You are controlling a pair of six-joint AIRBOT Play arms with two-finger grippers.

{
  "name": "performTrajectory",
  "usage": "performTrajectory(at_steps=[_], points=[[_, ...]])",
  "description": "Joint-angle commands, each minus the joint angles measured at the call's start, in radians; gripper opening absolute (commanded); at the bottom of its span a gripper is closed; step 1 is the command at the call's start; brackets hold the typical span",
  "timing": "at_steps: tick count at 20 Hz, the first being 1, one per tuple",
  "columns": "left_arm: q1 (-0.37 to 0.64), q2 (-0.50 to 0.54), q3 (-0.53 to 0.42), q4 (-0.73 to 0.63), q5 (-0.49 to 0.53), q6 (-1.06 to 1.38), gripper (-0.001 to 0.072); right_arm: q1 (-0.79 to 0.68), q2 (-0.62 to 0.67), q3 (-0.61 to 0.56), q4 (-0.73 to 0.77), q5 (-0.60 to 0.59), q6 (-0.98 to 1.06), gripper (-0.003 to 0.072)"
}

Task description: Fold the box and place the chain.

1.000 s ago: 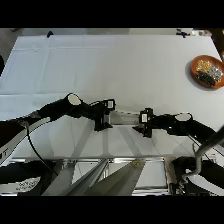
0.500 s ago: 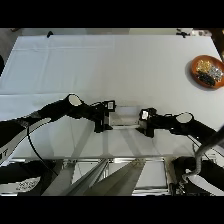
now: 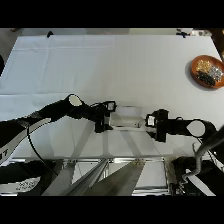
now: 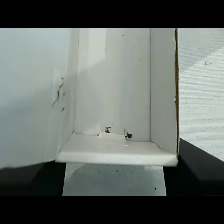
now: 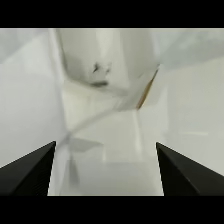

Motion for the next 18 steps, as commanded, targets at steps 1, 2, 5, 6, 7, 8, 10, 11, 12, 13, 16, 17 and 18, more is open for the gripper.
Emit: performTrajectory(at_steps=[1, 2, 5, 6, 7, 8, 10, 11, 12, 13, 16, 17, 18], points=[[0.001, 0.000, 0.001, -0.001, 0.006, -0.002, 0.0416, 0.000, 0.114, 0.000, -0.175, 0.200, 0.146, 0.0624], [0.001, 0.000, 0.001, -0.001, 0.006, -0.002, 0.0416, 0.000, 0.148, 0.000, -0.169, 0.215, 0.146, 0.0563], [0.001, 0.000, 0.001, -0.001, 0.006, -0.002, 0.0416, 0.000, 0.278, 0.000, -0.105, 0.150, 0.138, 0.0522], [0.001, 0.000, 0.001, -0.001, 0.006, -0.002, 0.0416, 0.000, 0.315, 0.000, -0.016, 0.099, 0.106, 0.0496], [0.001, 0.000, 0.001, -0.001, 0.006, -0.002, 0.0416, 0.000, 0.332, 0.000, 0.111, 0.068, 0.008, 0.0347], [0.001, 0.000, 0.001, -0.002, 0.006, -0.002, 0.0416, 0.000, 0.332, 0.000, 0.264, 0.050, -0.131, 0.0108], [0.001, 0.000, 0.001, -0.001, 0.006, -0.002, 0.0416, 0.000, 0.297, 0.000, 0.485, 0.040, -0.340, 0.0010], [0.001, 0.000, 0.001, -0.001, 0.006, -0.002, 0.0416, 0.000, 0.271, 0.000, 0.530, 0.034, -0.376, 0.0010], [0.001, 0.000, 0.001, -0.001, 0.002, -0.002, 0.0415, 0.000, 0.247, 0.000, 0.542, 0.022, -0.380, 0.0010], [0.001, 0.000, 0.001, -0.001, 0.002, -0.002, 0.0415, 0.000, 0.218, 0.000, 0.543, 0.005, -0.382, 0.0010], [0.001, 0.000, 0.001, -0.001, 0.002, -0.005, 0.0414, 0.000, 0.150, 0.000, 0.550, -0.027, -0.424, 0.0011], [0.001, 0.000, 0.001, 0.003, 0.003, -0.005, 0.0414, 0.000, 0.133, 0.000, 0.564, -0.043, -0.448, 0.0011], [0.002, 0.001, 0.001, 0.013, 0.003, -0.006, 0.0413, 0.000, 0.119, 0.000, 0.585, -0.059, -0.475, 0.0010]])
